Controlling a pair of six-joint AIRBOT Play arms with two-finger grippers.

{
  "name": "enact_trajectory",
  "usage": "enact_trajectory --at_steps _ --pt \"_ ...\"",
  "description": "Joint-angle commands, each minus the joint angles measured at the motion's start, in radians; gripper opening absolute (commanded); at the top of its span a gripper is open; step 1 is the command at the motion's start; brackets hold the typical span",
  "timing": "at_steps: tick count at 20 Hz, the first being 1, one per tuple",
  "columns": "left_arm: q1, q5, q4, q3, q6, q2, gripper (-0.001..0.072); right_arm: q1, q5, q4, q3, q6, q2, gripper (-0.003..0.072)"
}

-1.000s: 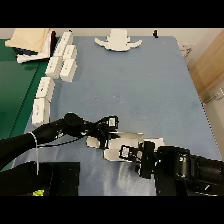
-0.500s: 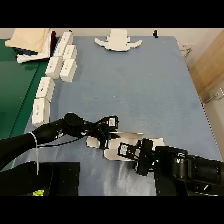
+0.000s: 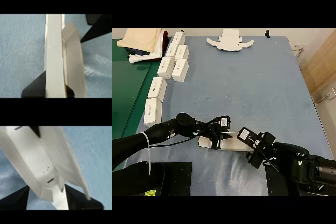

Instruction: Fold the box.

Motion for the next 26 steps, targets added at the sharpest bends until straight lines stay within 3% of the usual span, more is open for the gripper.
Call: enact_trajectory --at_steps 1,10,14,21,26 --pt "0.001 0.0 0.0 0.0 0.0 0.0 0.0014 0.001 0.039 -0.053 0.002 0.122 0.006 0.0667" --pt "0.001 0.0 0.0 0.0 0.0 0.0 0.0014 -0.025 0.008 -0.047 -0.008 0.069 0.006 0.072" --pt "0.001 0.002 0.0 0.0 0.0 0.0 0.0014 -0.152 -0.164 0.049 -0.058 -0.189 0.021 0.072" --pt "0.001 0.001 0.0 0.0 0.0 0.0 0.0014 -0.478 -0.292 0.632 -0.113 -0.966 0.045 0.072" --pt "0.001 0.001 0.0 0.0 0.0 0.0 0.0014 -0.722 -0.24 1.036 -0.14 -1.485 0.039 0.072"
